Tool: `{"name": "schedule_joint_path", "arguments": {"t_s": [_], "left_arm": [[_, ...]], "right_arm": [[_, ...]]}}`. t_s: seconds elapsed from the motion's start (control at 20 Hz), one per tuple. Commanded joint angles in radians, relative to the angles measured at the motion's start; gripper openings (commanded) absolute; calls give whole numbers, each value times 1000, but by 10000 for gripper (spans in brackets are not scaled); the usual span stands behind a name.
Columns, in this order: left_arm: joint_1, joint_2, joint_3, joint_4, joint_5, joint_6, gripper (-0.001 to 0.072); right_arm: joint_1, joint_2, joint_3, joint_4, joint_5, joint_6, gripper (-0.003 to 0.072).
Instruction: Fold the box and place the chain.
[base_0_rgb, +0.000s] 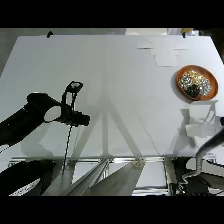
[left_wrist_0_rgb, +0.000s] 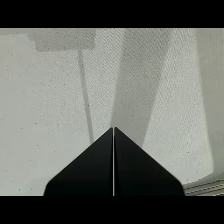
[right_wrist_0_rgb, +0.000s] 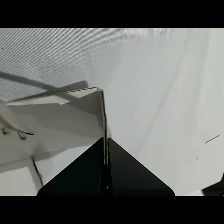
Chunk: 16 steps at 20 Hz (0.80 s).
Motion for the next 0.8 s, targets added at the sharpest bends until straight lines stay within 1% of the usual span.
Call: {"name": "schedule_joint_path", "arguments": {"t_s": [0.0,0.1,0.15,0.25,0.4,0.5,0.55,0.75], "left_arm": [[1,0,0,0,0,0,10],[1,0,0,0,0,0,10],[1,0,0,0,0,0,10],[1,0,0,0,0,0,10],[1,0,0,0,0,0,10],[1,0,0,0,0,0,10],[1,0,0,0,0,0,10],[1,0,0,0,0,0,10]], "right_arm": [[40,-13,0,27,60,-42,12],[124,31,0,45,70,-56,12],[167,56,0,77,74,-59,12],[255,108,0,190,102,-89,12],[367,212,-29,430,117,-109,11],[435,291,-99,569,108,-109,11],[476,340,-153,634,95,-109,11],[650,545,-352,833,2,-61,11]]}}
